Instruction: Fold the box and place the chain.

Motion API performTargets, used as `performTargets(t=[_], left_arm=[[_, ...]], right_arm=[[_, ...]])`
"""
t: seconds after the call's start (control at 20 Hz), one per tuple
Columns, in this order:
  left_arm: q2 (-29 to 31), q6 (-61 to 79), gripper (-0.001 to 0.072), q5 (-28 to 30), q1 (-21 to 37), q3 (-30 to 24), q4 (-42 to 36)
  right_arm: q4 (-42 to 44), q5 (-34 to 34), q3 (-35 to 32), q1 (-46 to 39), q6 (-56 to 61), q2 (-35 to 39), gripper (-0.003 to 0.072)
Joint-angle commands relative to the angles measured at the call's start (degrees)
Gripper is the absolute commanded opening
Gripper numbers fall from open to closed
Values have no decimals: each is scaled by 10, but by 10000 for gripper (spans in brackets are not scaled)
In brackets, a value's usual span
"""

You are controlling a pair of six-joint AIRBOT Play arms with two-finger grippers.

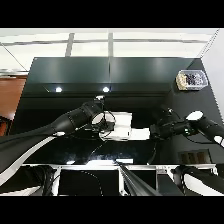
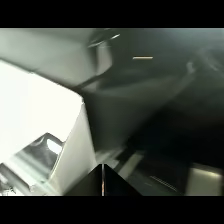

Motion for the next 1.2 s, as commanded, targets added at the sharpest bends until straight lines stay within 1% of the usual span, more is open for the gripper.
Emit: performTargets(t=[0.0,0.15,0.2,0.25,0.3,0.35,0.45,0.7,0.75,0.8,0.85,1.15], left_arm=[[0,0,26,0,1,1,0],[0,0,27,0,2,1,0],[0,0,27,0,2,1,0],[0,0,26,0,2,1,0],[0,0,27,0,2,1,0],[0,0,27,0,2,1,0],[0,0,27,0,2,1,0],[0,0,27,0,2,1,0],[0,0,27,0,2,1,0],[0,0,27,0,2,1,0],[0,0,27,0,2,1,0],[0,0,27,0,2,1,0]], right_arm=[[86,3,9,32,-97,-13,13],[98,14,42,31,-110,-13,16],[98,26,50,31,-110,-13,54],[101,42,55,31,-110,-13,362],[110,56,56,31,-110,-13,594],[113,67,56,33,-110,-13,612],[113,64,56,41,-107,-13,612],[104,-22,61,128,-21,-13,611],[96,-33,66,144,-4,-13,572],[81,-43,78,158,16,-13,413],[65,-55,89,170,42,-13,400],[-78,-94,152,250,194,-13,401]])
